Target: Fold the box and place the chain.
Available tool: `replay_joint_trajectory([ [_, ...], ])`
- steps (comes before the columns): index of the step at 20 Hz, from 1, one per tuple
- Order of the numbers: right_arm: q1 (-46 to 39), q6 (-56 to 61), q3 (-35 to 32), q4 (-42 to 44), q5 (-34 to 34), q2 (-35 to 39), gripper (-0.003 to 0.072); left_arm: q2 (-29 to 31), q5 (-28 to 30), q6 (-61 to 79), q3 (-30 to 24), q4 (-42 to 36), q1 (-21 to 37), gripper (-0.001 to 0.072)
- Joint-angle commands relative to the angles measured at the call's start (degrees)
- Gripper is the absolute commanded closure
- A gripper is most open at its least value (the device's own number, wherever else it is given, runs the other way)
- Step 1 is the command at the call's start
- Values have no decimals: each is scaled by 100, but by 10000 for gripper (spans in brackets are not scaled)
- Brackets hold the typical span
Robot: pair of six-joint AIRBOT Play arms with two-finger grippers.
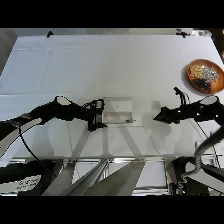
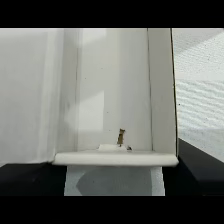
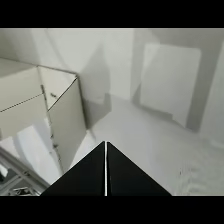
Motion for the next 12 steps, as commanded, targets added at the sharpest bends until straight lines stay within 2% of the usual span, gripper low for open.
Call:
replay_joint_trajectory([
  [1,470,-33,0,7,-376,-444,676,4,2,2,2,0,0,434],
  [6,855,-669,0,1080,-404,-485,676,4,0,0,2,2,0,434],
  [12,855,-765,0,1143,-726,-498,676,4,2,0,2,0,0,434],
])
